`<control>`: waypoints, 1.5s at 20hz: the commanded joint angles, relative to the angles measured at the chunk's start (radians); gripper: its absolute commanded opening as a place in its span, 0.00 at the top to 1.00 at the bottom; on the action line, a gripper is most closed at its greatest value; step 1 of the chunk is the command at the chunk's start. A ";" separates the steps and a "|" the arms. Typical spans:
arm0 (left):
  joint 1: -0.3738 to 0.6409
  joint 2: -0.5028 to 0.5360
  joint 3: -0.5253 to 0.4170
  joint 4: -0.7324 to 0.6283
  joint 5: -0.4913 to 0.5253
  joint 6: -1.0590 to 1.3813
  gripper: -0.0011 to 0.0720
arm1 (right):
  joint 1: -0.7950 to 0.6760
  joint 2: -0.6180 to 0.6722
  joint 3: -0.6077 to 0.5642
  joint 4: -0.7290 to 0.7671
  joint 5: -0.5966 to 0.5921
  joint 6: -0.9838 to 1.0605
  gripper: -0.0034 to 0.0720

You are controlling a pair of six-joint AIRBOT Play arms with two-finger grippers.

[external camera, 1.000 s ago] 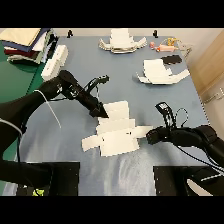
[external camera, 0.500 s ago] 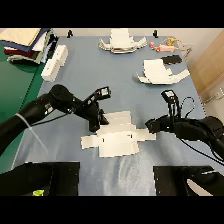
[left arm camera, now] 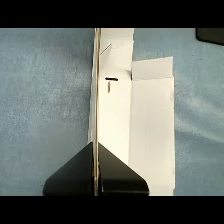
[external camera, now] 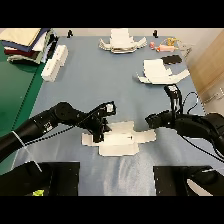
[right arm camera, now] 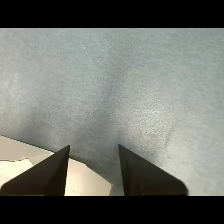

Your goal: Fold the box.

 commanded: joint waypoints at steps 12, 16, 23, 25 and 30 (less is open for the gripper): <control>-0.019 -0.051 0.039 0.024 -0.020 -0.103 0.97 | 0.000 0.000 0.002 0.047 -0.020 0.007 0.33; -0.019 -0.051 0.039 0.039 -0.019 -0.094 0.97 | 0.000 0.000 0.002 0.098 -0.096 0.000 0.97; -0.018 -0.051 0.042 0.051 -0.030 -0.067 0.97 | 0.176 0.002 0.002 0.195 -0.245 -0.162 0.96; -0.018 -0.051 0.047 0.051 -0.042 -0.059 0.97 | 0.274 0.007 0.002 0.140 -0.243 -0.136 0.96; -0.018 -0.051 0.101 0.084 -0.098 -0.042 0.97 | 0.423 0.008 0.002 -0.080 -0.243 0.053 0.96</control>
